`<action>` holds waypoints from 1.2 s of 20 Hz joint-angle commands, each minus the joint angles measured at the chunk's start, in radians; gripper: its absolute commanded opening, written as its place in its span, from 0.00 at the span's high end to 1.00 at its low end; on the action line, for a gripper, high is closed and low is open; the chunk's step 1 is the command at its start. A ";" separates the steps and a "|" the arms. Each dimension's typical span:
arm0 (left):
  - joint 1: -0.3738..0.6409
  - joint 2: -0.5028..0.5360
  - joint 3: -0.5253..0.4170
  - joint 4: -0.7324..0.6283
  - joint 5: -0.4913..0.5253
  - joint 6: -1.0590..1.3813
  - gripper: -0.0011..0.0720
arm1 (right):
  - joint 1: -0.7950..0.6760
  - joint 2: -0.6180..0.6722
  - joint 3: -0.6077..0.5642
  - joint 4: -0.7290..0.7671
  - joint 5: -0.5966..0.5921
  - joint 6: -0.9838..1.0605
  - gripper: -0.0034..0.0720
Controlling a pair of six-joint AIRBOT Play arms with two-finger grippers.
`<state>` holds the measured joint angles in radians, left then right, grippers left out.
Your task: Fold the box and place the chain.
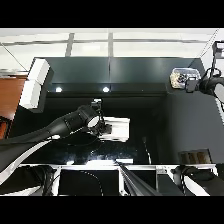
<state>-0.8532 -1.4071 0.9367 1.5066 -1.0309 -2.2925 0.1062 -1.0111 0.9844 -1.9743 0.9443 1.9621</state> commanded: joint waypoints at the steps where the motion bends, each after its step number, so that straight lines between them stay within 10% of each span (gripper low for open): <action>1: 0.001 0.000 0.000 0.001 0.001 0.000 0.95 | -0.118 -0.170 0.031 -0.012 -0.142 -0.034 0.04; 12: 0.001 0.000 0.000 0.000 -0.025 0.000 0.95 | -0.262 -0.826 0.837 0.267 0.171 0.120 0.04; 24: 0.001 0.000 0.000 0.000 -0.026 0.000 0.95 | -0.327 -0.963 0.897 0.276 0.157 0.306 0.20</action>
<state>-0.8532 -1.4067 0.9367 1.5066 -1.0569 -2.2921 -0.2085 -1.9526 1.8759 -1.6993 1.1107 2.2429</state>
